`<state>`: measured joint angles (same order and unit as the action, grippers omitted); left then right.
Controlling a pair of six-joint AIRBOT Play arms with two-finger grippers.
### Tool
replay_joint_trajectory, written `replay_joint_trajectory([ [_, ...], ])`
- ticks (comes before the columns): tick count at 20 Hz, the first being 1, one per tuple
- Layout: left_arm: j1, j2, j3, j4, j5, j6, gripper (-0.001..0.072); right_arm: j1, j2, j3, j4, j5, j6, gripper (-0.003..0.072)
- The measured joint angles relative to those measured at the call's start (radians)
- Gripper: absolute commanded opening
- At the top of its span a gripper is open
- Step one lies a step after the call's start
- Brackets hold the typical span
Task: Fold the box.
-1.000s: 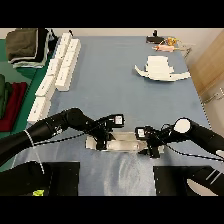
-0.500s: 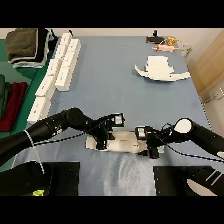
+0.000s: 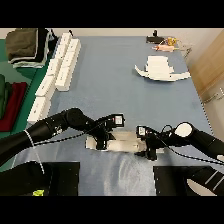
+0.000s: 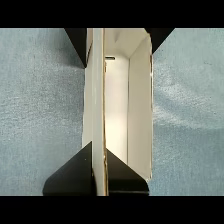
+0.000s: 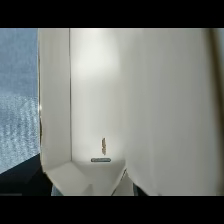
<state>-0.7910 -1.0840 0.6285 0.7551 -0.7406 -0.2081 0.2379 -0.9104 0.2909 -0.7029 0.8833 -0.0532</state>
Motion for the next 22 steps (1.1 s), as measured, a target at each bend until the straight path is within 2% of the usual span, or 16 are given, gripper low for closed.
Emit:
replay_joint_trajectory([
  [6, 0.000, 0.000, 0.000, 0.000, 0.000, 0.000, 0.0015, 0.000, 0.000, -0.009, 0.022, -0.012, -0.027, 0.0677],
  [9, 0.000, 0.000, 0.000, 0.000, 0.000, 0.000, 0.0015, 0.000, 0.000, -0.017, 0.036, -0.026, -0.043, 0.0572],
  [10, 0.000, 0.000, 0.000, 0.000, 0.000, 0.000, 0.0015, 0.000, 0.000, -0.021, 0.044, -0.034, -0.051, 0.0572],
  [12, 0.000, 0.000, 0.000, 0.000, 0.000, 0.000, 0.0015, 0.000, 0.001, -0.028, 0.053, -0.040, -0.064, 0.0491],
  [17, 0.000, 0.000, 0.000, 0.000, -0.001, 0.000, 0.0015, 0.000, 0.006, -0.034, 0.061, -0.045, -0.075, 0.0533],
  [18, 0.000, 0.000, 0.000, 0.000, 0.000, 0.000, 0.0015, 0.000, 0.006, -0.034, 0.062, -0.044, -0.076, 0.0624],
  [19, 0.000, 0.000, 0.000, 0.000, 0.000, 0.000, 0.0015, 0.000, 0.006, -0.035, 0.062, -0.039, -0.077, 0.0676],
  [22, 0.000, 0.000, 0.000, 0.000, 0.000, 0.000, 0.0015, 0.001, 0.006, -0.036, 0.062, -0.035, -0.079, 0.0692],
])
